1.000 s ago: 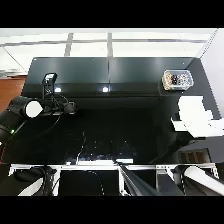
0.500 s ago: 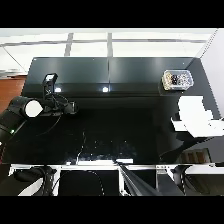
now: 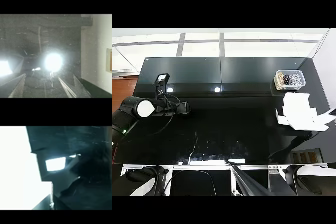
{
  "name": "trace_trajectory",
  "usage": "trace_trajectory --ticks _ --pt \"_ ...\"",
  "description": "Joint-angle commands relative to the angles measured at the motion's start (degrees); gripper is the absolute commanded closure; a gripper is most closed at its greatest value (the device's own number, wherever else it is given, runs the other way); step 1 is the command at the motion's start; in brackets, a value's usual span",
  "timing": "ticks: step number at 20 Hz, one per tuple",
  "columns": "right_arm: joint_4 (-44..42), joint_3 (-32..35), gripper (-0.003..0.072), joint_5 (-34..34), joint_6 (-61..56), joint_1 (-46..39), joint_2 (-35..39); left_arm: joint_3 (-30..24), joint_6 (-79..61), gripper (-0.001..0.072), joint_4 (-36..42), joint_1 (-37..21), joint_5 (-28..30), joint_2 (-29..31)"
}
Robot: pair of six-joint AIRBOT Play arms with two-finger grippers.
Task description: Fold the box and place the chain.
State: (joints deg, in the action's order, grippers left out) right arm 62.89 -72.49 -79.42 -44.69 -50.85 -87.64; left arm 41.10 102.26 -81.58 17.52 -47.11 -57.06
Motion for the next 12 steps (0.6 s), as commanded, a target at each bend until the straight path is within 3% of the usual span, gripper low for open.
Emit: trace_trajectory --ticks 1,4,6,8,12 --pt "-6.6 6.9 0.0675 1.4 -2.4 5.4 8.1 0.1 0.0 0.0004 0.0 -0.1 0.5 0.0" --pt "-11.1 15.9 0.0675 4.2 -3.0 12.5 17.3 0.0 -0.5 0.0004 0.0 0.0 0.4 0.0" --pt "-12.4 22.8 0.0675 9.6 -7.4 19.0 24.3 0.0 -0.5 0.0004 -0.1 0.0 0.5 0.0" --pt "-15.6 30.2 0.0675 18.6 -12.2 26.1 31.5 0.0 -0.5 0.0004 -0.2 0.0 1.5 0.0" --pt "-33.3 44.5 0.0676 36.2 -14.3 42.7 40.0 0.0 -0.5 0.0004 0.0 0.9 3.0 -0.1"
